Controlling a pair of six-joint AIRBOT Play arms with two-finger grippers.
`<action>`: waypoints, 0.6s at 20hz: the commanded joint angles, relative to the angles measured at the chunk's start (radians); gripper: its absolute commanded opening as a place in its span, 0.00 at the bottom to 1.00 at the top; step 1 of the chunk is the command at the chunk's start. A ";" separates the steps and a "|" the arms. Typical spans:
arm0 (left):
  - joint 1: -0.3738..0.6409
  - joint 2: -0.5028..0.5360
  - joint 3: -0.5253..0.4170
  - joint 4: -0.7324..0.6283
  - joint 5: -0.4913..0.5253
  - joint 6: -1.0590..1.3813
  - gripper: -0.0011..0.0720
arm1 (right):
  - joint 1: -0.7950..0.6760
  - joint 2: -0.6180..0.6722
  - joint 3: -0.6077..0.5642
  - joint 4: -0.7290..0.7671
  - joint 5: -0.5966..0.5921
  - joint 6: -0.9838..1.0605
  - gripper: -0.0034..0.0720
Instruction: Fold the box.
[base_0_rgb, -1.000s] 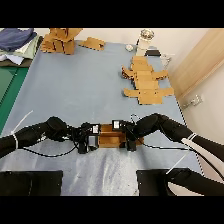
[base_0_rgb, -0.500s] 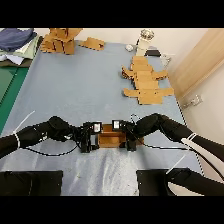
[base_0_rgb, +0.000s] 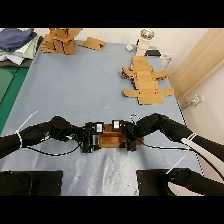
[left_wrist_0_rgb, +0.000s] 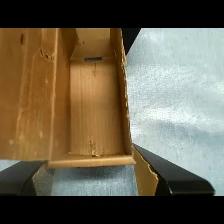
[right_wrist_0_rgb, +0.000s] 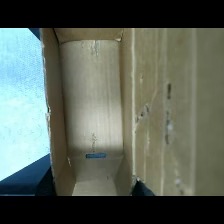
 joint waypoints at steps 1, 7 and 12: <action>-0.003 -0.006 0.006 0.000 -0.003 -0.003 0.97 | 0.000 0.000 0.001 0.000 0.000 0.000 0.67; -0.003 -0.006 0.006 0.001 -0.006 -0.003 0.87 | 0.000 0.000 0.001 0.000 0.000 0.000 0.67; -0.003 -0.006 0.006 0.001 -0.006 -0.003 0.67 | 0.000 0.000 0.001 0.000 0.000 0.000 0.67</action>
